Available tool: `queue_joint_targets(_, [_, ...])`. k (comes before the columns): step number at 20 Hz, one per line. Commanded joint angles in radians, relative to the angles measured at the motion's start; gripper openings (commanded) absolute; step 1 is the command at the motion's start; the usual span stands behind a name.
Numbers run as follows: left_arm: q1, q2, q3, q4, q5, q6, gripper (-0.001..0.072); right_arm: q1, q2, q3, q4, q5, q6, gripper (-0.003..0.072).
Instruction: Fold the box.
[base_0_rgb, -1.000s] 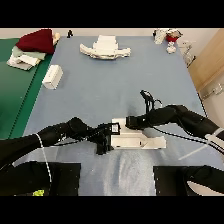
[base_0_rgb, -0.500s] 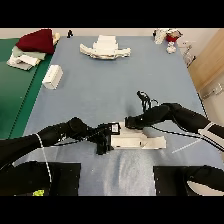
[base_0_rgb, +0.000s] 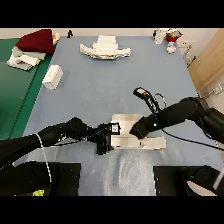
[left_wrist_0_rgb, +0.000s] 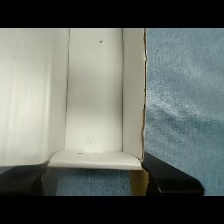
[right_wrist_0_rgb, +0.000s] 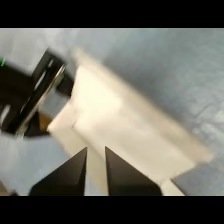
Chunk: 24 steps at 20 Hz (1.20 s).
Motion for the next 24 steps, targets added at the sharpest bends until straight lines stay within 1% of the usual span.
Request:
queue_joint_targets(1, [0.0,0.0,0.0,0.0,0.0,0.0,0.0392,0.0,0.143,-0.077,-0.052,-0.199,-0.186,0.0455])
queue_joint_targets(3, [0.0,0.0,0.0,0.0,0.0,0.0,0.0392,0.0,0.196,-0.153,-0.135,-0.195,-0.2,0.0478])
queue_joint_targets(4, [0.0,0.0,0.0,0.0,0.0,0.0,0.0392,0.0,0.21,-0.187,-0.202,-0.185,-0.232,0.0562])
queue_joint_targets(5, [0.0,0.0,0.0,0.0,0.0,0.0,0.0392,0.0,0.215,-0.211,-0.252,-0.164,-0.266,0.0597])
queue_joint_targets(8, [0.0,0.0,0.0,0.0,0.0,0.0,0.0392,0.0,0.211,-0.238,-0.348,-0.053,-0.364,0.0597])
queue_joint_targets(10, [0.0,0.0,0.0,0.0,0.0,0.0,0.0392,0.0,0.198,-0.253,-0.365,0.011,-0.414,0.0597])
queue_joint_targets(13, [0.0,0.0,0.0,0.0,0.0,0.0,0.0392,0.0,0.157,-0.265,-0.335,0.067,-0.473,0.0594])
queue_joint_targets(16, [0.0,0.0,0.0,0.0,0.0,0.0,0.0392,0.0,0.131,-0.265,-0.259,0.15,-0.588,0.0591])
queue_joint_targets(17, [0.0,0.0,0.0,0.0,0.0,0.0,0.0392,0.0,0.128,-0.265,-0.24,0.169,-0.62,0.0581])
queue_joint_targets(18, [0.0,0.0,0.0,0.0,0.0,0.0,0.0393,0.0,0.126,-0.265,-0.213,0.172,-0.641,0.0509])
queue_joint_targets(19, [0.0,0.0,0.0,0.0,0.0,0.0,0.0393,0.0,0.126,-0.265,-0.188,0.165,-0.641,0.0415])
queue_joint_targets(21, [0.0,0.0,0.0,0.0,0.0,0.0,0.0393,0.0,0.126,-0.265,-0.147,0.147,-0.641,0.0347])
queue_joint_targets(22, [0.0,0.0,0.0,0.0,0.0,0.0,0.0392,0.001,0.126,-0.265,-0.142,0.145,-0.642,0.0296])
queue_joint_targets(24, [0.0,0.0,0.0,0.0,0.0,0.0,0.0392,0.007,0.125,-0.265,-0.14,0.15,-0.651,0.0287])
